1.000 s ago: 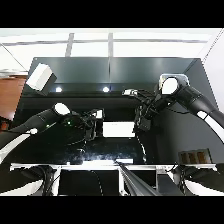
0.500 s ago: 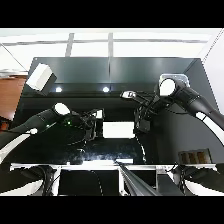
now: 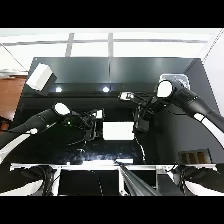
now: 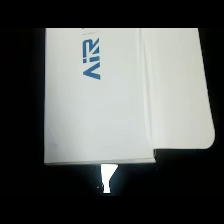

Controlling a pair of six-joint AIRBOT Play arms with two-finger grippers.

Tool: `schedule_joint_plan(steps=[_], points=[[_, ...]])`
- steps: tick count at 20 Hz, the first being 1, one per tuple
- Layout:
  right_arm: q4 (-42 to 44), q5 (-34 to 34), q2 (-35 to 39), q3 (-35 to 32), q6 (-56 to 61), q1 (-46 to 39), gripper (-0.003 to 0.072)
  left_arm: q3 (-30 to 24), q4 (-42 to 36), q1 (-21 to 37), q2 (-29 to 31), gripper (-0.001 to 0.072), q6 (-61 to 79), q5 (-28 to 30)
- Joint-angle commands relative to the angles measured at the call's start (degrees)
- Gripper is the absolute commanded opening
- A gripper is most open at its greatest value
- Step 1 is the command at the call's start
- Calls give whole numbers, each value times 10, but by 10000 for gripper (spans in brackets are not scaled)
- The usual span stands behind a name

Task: Fold the box and place the chain.

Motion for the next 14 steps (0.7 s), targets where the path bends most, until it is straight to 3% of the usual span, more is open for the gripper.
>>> schedule_joint_plan(steps=[1, 10, 14], points=[[-3, 15, 0, 0, -35, 20, 690, 0, 0, 0, 0, 492, 0, 0], [2, 24, 30, 0, -26, 25, 690, 0, 0, 0, 0, 492, 0, 0], [-86, 19, 45, 1, 37, 24, 690, 0, 0, 0, 0, 492, 0, 0]])
